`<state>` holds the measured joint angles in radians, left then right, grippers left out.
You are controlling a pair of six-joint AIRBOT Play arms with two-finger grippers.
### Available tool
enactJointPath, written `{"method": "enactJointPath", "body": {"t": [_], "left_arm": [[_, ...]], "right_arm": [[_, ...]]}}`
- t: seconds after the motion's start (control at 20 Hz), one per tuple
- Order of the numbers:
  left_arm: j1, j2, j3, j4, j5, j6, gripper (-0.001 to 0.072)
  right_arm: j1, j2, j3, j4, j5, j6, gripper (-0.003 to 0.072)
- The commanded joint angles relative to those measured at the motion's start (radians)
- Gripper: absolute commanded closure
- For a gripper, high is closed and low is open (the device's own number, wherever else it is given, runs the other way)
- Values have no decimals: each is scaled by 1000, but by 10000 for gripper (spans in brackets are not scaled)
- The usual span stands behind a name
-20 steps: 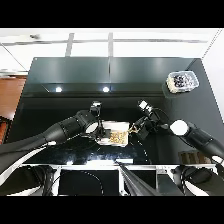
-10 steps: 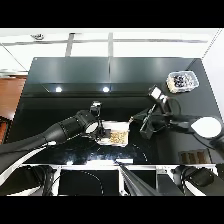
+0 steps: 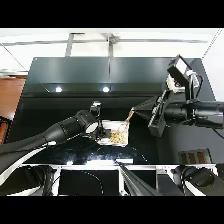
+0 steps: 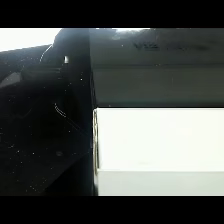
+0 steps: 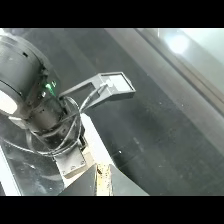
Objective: Fold the box and place the chain.
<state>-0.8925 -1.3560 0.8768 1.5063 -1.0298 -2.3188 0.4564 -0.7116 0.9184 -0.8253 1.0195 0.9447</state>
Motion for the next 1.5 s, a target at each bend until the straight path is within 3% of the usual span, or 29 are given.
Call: {"method": "enactJointPath", "body": {"t": [0.0,0.5,0.6,0.7,1.1,1.15,1.25,1.45], "left_arm": [[0,1,0,0,0,0,674],[0,1,0,0,4,0,674],[1,1,0,0,6,0,674],[1,1,0,0,9,1,674],[4,1,0,1,33,-44,674],[4,1,0,1,33,-51,648],[4,1,5,1,20,-58,249],[4,42,47,36,-15,-13,239]], "right_arm": [[0,1,18,7,37,45,637],[127,-111,-85,66,-21,122,615],[127,-124,-85,66,-21,125,439],[120,-124,-84,64,-6,125,93],[-195,-6,-84,5,221,124,74],[-224,0,-84,5,245,124,73],[-256,1,-84,4,278,124,74],[-261,1,-84,3,274,121,75]]}}
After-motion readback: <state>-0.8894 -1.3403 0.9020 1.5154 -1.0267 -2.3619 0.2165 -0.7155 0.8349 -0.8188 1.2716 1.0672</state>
